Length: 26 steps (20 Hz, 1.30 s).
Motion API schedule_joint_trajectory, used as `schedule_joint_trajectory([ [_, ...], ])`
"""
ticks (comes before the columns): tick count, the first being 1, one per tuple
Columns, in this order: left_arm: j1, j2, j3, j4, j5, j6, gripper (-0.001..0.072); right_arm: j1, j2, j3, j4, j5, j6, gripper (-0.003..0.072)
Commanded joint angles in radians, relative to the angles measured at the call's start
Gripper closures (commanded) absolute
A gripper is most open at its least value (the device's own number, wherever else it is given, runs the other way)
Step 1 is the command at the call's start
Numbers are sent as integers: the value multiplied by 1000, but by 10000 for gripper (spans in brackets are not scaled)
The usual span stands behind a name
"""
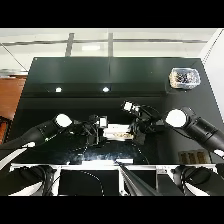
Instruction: Fold the box and place the chain.
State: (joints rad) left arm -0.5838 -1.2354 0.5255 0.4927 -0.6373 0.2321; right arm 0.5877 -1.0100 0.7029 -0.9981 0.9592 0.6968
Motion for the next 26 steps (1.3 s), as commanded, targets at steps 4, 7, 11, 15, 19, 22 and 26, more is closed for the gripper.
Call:
schedule_joint_trajectory([
  [4, 0, -1, 0, 0, 0, 0, 352, 2, -1, 0, 2, 2, 11, 557],
  [7, 0, -1, 0, 0, 0, 0, 352, 2, -1, 0, 2, 10, 12, 481],
  [11, 0, -1, 0, 0, 0, 0, 352, 2, -1, 0, -1, 8, 14, 483],
  [15, 0, -1, 0, 0, 0, 0, 352, 2, -2, -14, 0, 0, 14, 483],
  [19, 0, -1, 0, 0, 0, 0, 352, 8, -3, -42, 6, -16, 14, 481],
  [22, 0, -1, 0, 0, 0, 0, 352, 33, -4, -56, 7, -37, 16, 480],
  [26, 0, -1, 0, 0, 1, 0, 352, 50, 1, -52, 0, -14, 86, 479],
])
